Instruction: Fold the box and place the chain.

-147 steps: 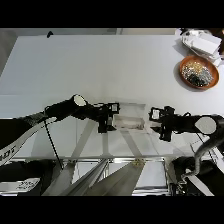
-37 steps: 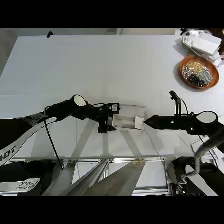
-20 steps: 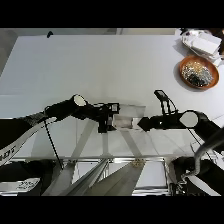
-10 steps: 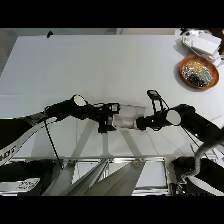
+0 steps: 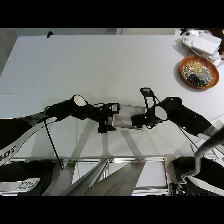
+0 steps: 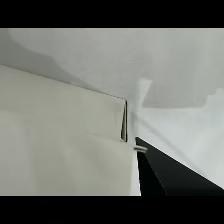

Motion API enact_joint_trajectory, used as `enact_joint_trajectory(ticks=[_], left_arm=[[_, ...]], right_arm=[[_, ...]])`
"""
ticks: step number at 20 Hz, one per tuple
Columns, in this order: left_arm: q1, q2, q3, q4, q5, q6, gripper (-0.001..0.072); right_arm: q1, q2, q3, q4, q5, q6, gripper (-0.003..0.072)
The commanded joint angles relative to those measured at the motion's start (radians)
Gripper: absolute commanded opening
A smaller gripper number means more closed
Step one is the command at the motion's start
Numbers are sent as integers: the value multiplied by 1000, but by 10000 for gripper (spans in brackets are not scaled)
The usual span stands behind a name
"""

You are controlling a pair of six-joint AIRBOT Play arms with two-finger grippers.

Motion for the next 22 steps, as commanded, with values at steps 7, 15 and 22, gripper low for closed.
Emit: enact_joint_trajectory(ticks=[7, 15, 22], left_arm=[[1, 0, 1, 0, 0, 0, 137], [1, 1, 1, 0, 0, 0, 137], [1, 1, 1, 0, 0, 0, 137]], right_arm=[[82, -45, 17, -129, 2, 179, 286], [89, -92, 17, -124, -24, 185, 8], [89, -93, 17, -124, -24, 181, 269]])
